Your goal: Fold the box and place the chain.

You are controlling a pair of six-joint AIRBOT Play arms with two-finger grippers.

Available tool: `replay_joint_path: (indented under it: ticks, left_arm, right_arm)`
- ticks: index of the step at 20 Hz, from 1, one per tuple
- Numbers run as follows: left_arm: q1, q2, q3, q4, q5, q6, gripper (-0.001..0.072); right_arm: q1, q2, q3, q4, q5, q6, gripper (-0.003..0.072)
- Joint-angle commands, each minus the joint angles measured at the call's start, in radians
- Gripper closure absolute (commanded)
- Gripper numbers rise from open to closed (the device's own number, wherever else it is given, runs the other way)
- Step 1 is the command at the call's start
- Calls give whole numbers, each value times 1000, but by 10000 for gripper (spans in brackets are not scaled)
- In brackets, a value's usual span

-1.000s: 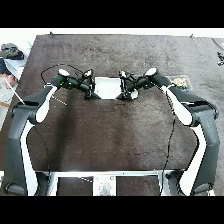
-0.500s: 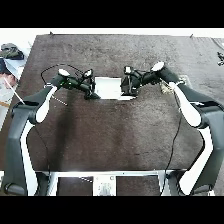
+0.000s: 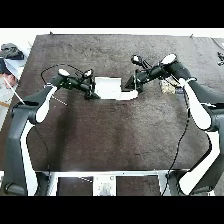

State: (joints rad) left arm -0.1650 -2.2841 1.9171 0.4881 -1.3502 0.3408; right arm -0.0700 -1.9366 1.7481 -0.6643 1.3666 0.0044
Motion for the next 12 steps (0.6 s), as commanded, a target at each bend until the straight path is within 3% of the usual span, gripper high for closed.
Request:
replay_joint_path:
  ticks: [1, 12]
  left_arm:
    - [0, -1, 0, 0, 0, 0, 362]
    - [0, -1, 0, 0, 0, 0, 362]
  right_arm:
    - [45, -16, -1, 97, -31, 19, 685]
    - [79, -42, -1, 137, -324, 19, 684]
